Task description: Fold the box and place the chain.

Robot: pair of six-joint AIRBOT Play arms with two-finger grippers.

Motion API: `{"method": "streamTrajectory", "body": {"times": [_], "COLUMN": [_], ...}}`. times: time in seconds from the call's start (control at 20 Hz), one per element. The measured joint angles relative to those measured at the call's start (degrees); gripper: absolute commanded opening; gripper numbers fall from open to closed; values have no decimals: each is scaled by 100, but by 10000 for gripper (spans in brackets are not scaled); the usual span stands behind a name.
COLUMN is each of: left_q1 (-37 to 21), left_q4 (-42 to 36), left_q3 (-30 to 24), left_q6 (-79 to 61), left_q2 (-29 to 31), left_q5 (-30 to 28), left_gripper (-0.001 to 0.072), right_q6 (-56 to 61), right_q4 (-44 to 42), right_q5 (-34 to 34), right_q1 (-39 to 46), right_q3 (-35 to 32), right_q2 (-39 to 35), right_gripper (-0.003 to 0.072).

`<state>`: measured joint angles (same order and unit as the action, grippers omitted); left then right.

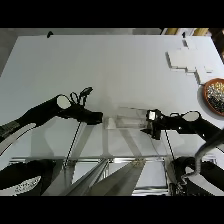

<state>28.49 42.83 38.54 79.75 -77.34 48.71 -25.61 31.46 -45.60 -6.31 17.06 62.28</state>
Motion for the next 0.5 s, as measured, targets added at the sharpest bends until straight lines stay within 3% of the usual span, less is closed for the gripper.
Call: {"method": "streamTrajectory", "body": {"times": [0.5], "left_q1": [334], "left_q4": [-518], "left_q3": [4], "left_q6": [-170], "left_q2": [-190], "left_q5": [52], "left_gripper": [7], "right_q6": [0], "right_q4": [0], "right_q5": [-2], "right_q1": [0], "right_q3": [0], "right_q2": [0], "right_gripper": [394]}}
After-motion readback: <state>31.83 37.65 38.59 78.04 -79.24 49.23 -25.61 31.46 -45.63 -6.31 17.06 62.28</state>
